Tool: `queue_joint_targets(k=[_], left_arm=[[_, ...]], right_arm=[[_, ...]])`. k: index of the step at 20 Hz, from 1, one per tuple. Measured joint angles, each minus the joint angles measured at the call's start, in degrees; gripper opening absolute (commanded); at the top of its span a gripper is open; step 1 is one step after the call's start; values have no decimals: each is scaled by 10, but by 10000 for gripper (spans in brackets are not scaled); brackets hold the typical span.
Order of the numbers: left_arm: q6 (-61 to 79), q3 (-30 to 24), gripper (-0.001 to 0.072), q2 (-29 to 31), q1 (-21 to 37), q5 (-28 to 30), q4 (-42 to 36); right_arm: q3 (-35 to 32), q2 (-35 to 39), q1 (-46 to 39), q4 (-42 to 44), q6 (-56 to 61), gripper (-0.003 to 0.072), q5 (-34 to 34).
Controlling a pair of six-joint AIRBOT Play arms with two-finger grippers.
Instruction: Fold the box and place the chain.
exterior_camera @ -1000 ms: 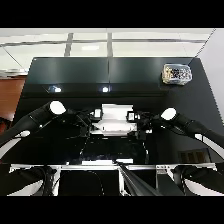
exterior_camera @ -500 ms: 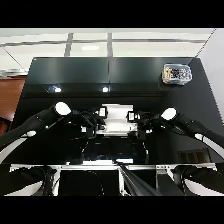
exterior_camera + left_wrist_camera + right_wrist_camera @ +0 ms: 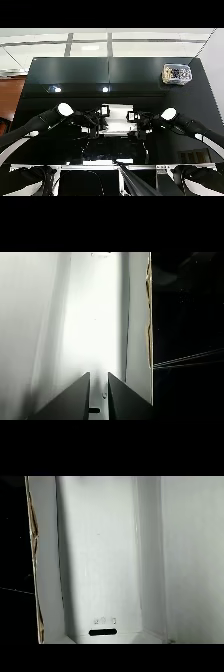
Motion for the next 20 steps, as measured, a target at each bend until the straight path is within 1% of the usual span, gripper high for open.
queue_joint_targets(k=[1, 2, 3, 5, 8, 11, 13, 15, 16, 18, 20], left_arm=[[-8, 1, 339, 1, 0, -3, 3], [-19, 1, 63, 4, 1, -4, 9], [-31, 2, 23, 8, 3, -8, 19], [-72, 7, 23, 28, 13, -22, 51], [-154, 12, 24, 83, 49, -55, 108], [-283, 10, 24, 141, 116, -96, 179], [-417, 1, 25, 155, 177, -113, 221], [-556, -15, 25, 146, 245, -132, 237], [-609, -24, 25, 131, 279, -146, 229], [-651, -43, 23, 88, 340, -182, 170], [-651, -56, 23, 34, 378, -207, 103]], right_arm=[[0, 0, 0, 0, 0, 155, 0], [0, 0, 0, 0, 0, 155, 0], [0, 0, 0, 0, 0, 155, 0], [0, 0, 0, 0, 1, 155, 0], [0, 0, 0, 0, 1, 155, 0], [0, 0, 0, 0, 1, 154, 0], [0, 0, 0, 0, 0, 155, 0], [0, 0, 0, 0, 0, 154, 0], [0, 0, 0, 0, 0, 155, 0], [0, 0, 0, 0, 0, 155, 0], [0, 0, 0, 0, 0, 155, 0]])
